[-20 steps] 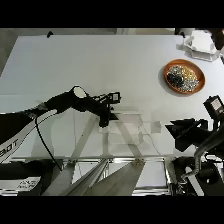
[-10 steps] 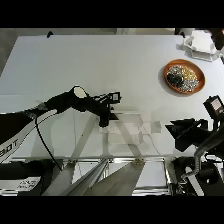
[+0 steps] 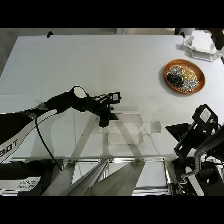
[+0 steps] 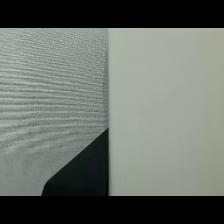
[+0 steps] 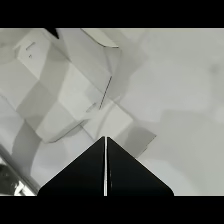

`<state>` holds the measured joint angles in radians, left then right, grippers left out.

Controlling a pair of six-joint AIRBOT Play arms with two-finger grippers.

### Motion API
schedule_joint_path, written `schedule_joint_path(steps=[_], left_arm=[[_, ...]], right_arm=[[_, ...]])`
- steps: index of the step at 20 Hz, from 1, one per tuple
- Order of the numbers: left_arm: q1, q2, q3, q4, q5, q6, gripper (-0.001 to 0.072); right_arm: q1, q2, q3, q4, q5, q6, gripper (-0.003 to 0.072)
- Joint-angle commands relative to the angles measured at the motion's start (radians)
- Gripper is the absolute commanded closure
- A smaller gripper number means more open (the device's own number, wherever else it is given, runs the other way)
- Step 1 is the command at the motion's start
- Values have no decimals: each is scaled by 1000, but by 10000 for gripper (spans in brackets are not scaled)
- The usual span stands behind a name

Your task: Fold the box and place the chain.

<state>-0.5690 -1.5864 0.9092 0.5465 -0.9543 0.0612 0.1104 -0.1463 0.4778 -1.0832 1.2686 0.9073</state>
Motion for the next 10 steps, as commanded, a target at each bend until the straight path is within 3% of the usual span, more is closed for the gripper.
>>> schedule_joint_path(steps=[1,6,8,10], left_arm=[[0,0,0,0,0,0,699],[0,0,0,0,0,0,699],[0,0,0,0,-1,0,699],[0,0,0,0,0,0,699]], right_arm=[[1,-3,-2,14,26,-84,672],[23,-14,-65,58,90,-176,671],[41,-14,-128,58,45,-284,667],[44,-14,-175,63,-47,-378,532]])
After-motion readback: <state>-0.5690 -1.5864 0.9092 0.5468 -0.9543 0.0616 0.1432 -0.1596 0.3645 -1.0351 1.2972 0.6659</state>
